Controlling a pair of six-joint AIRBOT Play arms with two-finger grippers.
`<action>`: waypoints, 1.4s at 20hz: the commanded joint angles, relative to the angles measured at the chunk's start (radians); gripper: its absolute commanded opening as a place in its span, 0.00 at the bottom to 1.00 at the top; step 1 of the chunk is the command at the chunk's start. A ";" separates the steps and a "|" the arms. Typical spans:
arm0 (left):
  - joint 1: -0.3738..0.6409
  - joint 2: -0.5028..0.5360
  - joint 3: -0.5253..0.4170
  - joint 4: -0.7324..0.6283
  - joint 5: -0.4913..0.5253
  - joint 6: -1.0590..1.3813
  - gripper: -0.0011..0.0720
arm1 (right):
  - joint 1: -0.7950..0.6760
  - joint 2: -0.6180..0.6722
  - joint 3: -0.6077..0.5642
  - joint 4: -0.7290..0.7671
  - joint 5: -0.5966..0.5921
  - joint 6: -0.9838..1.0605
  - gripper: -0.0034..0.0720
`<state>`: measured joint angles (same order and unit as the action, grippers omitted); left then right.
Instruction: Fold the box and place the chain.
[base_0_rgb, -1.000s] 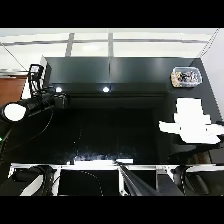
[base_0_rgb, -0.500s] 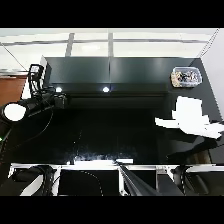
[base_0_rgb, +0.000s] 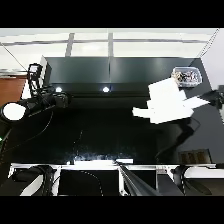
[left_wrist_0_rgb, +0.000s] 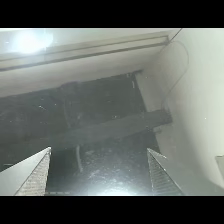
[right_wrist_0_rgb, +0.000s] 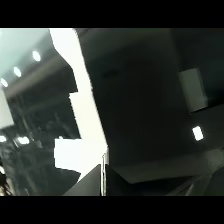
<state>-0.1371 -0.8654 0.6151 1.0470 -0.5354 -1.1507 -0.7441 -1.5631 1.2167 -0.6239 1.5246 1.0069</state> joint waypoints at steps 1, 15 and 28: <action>0.000 0.000 0.001 -0.010 0.000 0.000 0.98 | 0.216 0.116 -0.070 0.006 -0.131 0.084 0.06; 0.000 -0.007 0.001 -0.135 -0.032 -0.002 0.98 | 0.901 0.816 -0.788 0.148 -0.938 -0.168 0.06; -0.056 -0.416 0.090 -0.446 -0.469 0.034 0.98 | 0.998 0.829 -0.894 0.182 -0.979 -0.192 0.06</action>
<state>-0.1867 -1.1442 0.6586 0.7120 -0.8383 -1.1526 0.2485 -0.7357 0.3283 -0.4477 0.5499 0.8181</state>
